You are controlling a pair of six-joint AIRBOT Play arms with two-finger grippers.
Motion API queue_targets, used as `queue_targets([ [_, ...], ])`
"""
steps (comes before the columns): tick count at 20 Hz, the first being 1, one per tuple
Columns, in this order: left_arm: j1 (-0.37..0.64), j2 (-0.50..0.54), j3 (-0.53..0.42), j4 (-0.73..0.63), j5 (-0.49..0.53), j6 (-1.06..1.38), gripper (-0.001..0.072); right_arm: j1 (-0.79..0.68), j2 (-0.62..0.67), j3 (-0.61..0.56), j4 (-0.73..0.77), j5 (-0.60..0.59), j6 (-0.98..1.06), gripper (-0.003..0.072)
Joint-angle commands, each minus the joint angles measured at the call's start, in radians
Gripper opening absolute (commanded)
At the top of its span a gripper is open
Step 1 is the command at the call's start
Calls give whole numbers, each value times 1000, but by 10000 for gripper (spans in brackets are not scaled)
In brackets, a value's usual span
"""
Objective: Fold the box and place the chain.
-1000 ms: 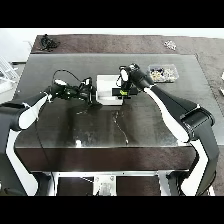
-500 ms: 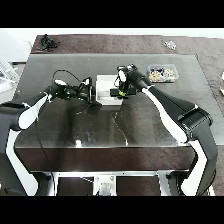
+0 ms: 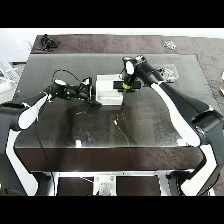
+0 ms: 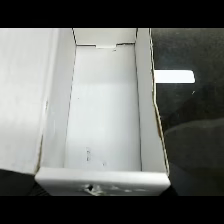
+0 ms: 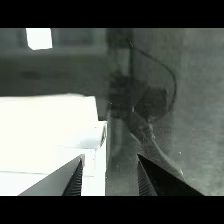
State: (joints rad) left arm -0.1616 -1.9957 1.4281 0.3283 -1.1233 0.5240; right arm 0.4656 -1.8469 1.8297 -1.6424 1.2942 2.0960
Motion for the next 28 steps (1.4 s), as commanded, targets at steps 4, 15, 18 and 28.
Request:
queue_targets([
  [4, 0, 0, 0, 1, 0, 0, 417, -89, 149, 1, -71, -64, -209, 409],
  [15, 0, 0, 0, 1, 2, 0, 417, -519, 23, 1, 220, -285, -530, 459],
  [18, 0, 0, 0, 1, 2, 0, 417, -557, -44, 1, 267, -319, -583, 456],
  [28, 0, 0, 0, 1, 5, 0, 417, -560, -129, 1, 346, -390, -616, 353],
])
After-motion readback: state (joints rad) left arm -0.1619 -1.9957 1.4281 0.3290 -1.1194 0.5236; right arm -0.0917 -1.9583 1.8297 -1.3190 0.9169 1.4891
